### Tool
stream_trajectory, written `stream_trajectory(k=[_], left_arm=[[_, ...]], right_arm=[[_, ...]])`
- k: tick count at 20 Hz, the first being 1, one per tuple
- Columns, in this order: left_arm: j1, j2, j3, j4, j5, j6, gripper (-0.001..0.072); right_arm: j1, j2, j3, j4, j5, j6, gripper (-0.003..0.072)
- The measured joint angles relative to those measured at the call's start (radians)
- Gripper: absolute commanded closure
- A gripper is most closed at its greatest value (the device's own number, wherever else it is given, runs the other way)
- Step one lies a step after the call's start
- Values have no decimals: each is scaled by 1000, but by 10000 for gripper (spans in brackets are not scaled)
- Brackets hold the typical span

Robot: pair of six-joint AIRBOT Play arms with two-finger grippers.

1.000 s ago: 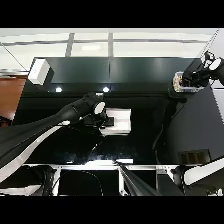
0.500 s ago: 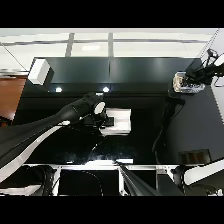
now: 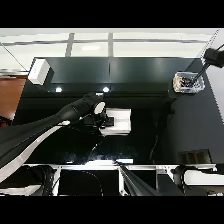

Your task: Fold the box and place the chain.

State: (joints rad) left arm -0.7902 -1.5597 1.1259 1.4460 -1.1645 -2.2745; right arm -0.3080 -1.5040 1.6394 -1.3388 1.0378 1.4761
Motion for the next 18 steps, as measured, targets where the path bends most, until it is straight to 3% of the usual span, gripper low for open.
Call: stream_trajectory(k=[9,13,18], left_arm=[[0,0,0,0,0,0,680],[0,0,0,0,0,0,680],[0,0,0,-1,0,0,680]], right_arm=[[0,117,157,128,-11,-37,673],[0,136,186,219,49,-73,673],[7,189,183,295,208,-125,673]])
